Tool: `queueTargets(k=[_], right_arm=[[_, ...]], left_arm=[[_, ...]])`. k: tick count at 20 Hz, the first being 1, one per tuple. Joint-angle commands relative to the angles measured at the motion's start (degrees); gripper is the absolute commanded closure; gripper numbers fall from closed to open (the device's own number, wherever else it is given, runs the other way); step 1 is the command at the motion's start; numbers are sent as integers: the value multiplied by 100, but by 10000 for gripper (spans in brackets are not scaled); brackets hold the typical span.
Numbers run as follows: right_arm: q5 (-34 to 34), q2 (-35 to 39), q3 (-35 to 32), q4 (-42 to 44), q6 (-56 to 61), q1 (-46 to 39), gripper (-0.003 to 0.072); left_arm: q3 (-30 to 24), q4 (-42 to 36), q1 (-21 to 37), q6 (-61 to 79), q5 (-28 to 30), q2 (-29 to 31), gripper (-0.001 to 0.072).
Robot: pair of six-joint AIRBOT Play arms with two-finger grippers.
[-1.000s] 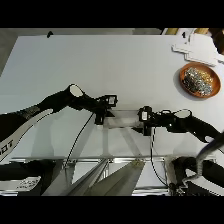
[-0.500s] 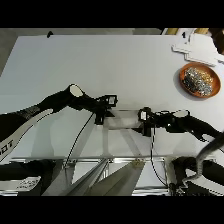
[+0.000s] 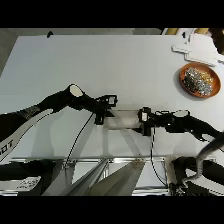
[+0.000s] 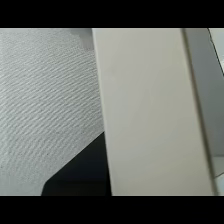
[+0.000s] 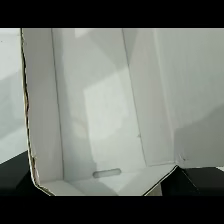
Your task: Fold the box and place the chain.
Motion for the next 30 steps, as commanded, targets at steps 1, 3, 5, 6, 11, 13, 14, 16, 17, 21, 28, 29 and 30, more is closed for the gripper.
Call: queueTargets(k=[1, 3, 5, 6, 11, 13, 14, 16, 17, 21, 28, 29, 30], right_arm=[[66, -4, 0, 55, -55, 0, 38], [70, -4, 0, 52, -50, 0, 35], [74, -2, 0, 52, -24, 0, 17], [76, -2, 0, 52, -24, 0, 17], [310, 9, 0, 52, 35, -199, 13], [369, 9, 0, 48, 35, -299, 13], [409, 9, 0, 48, 33, -295, 12], [525, 9, 0, 52, 9, -297, 3], [520, 9, 0, 52, 9, -297, 3], [472, 7, 0, 55, -13, -297, 29], [284, -4, 0, 26, -31, -278, 169], [280, -4, 0, 24, -31, -278, 172], [280, -4, 0, 7, -33, -278, 199]], left_arm=[[-4, 0, -4, 4, 4, -2, 700], [-4, 0, -4, 2, 4, -2, 700], [-4, -2, -4, 2, 4, -2, 700], [-4, -2, -4, 2, 4, -2, 700], [-4, 0, -4, 2, 4, -2, 700], [-4, 0, -4, 2, 4, -2, 700], [-4, -2, -4, 2, 7, -2, 700], [-4, -2, -4, 2, 4, -2, 700], [-4, -2, -4, 2, 4, -2, 700], [-4, 0, -4, 2, 4, -2, 700], [-4, -2, -4, 2, 2, -2, 700], [-4, -2, -4, 4, 4, -2, 700], [-4, -2, -4, 2, 4, -2, 700]])
